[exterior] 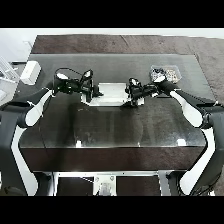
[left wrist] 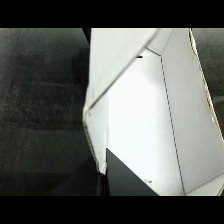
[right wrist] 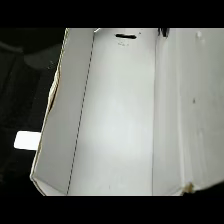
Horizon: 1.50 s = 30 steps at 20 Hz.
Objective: Fold the box and place the chain.
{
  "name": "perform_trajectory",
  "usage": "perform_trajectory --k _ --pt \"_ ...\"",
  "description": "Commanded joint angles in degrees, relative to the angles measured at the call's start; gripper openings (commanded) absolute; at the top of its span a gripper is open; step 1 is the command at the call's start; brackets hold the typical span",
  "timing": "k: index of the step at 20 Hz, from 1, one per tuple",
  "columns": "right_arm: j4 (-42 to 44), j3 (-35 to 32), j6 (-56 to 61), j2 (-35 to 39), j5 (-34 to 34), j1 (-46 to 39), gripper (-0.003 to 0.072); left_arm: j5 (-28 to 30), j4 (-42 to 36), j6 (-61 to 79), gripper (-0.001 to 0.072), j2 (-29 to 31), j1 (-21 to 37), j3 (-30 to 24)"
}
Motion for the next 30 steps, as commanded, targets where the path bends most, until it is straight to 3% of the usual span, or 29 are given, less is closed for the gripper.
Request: perform_trajectory --k 1,11,15,30 --pt "1.0 0.0 0.2 0.0 -0.1 0.0 0.0673 -0.1 0.0 0.0 0.0020 0.0 0.0 0.1" --pt "1.4 0.1 1.8 -0.3 -0.1 -0.1 0.0672 -0.1 0.0 0.0 0.0020 0.0 0.0 0.1" --pt "5.8 0.1 1.9 -1.3 0.0 -1.5 0.0671 -0.1 0.0 0.0 0.0020 0.0 0.0 0.1" --pt "3.9 1.4 1.2 -2.2 1.9 -1.4 0.0638 -0.1 0.0 0.0 0.0020 0.0 0.0 0.1"
